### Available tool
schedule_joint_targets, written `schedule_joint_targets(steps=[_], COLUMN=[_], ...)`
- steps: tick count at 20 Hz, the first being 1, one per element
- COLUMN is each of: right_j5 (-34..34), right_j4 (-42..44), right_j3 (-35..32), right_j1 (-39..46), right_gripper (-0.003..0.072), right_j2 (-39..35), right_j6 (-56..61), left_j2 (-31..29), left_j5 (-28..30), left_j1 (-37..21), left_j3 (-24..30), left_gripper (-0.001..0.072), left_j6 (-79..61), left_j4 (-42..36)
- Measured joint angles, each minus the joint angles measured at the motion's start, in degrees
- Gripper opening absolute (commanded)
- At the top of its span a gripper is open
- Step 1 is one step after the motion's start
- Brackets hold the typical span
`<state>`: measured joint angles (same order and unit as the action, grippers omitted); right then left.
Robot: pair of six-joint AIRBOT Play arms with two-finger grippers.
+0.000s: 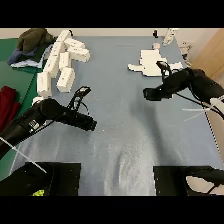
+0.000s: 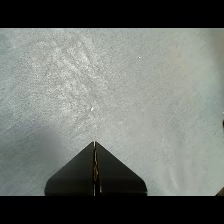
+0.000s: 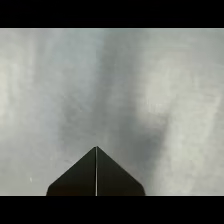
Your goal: Fold the box.
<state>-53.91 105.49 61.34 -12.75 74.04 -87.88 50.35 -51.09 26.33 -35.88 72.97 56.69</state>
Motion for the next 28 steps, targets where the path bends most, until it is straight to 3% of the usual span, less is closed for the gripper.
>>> schedule_joint_targets(steps=[2, 7, 11, 15, 23, 25, 28], right_j5=[0.2, -1.3, -2.7, -3.5, -1.0, -0.7, -0.5], right_j4=[-1.1, -3.1, 7.8, 16.7, 22.1, 22.7, 23.9], right_j3=[5.6, 27.3, 41.4, 51.1, 56.6, 56.8, 56.9], right_j1=[2.7, 15.7, 25.9, 30.5, 30.8, 30.5, 30.0], right_gripper=[0.0307, 0.0305, 0.0305, 0.0303, 0.0261, 0.0141, 0.0139], right_j2=[3.6, 19.5, 33.1, 43.3, 50.7, 51.3, 51.7], right_j6=[2.1, 4.5, 2.5, -0.3, -2.6, -3.1, -3.5], left_j2=[0.0, 0.0, 0.0, 0.0, 0.0, 0.0, 0.0], left_j5=[0.0, 0.0, 0.0, 0.0, 0.0, 0.0, 0.0], left_j1=[0.0, 0.0, 0.0, 0.0, 0.0, 0.0, 0.0], left_j3=[0.0, 0.0, 0.0, 0.0, 0.0, 0.0, 0.0], left_gripper=[0.0015, 0.0015, 0.0015, 0.0014, 0.0015, 0.0015, 0.0015], left_j6=[0.0, 0.0, 0.0, 0.0, 0.0, 0.0, 0.0], left_j4=[0.0, 0.0, 0.0, 0.0, 0.0, 0.0, 0.0])
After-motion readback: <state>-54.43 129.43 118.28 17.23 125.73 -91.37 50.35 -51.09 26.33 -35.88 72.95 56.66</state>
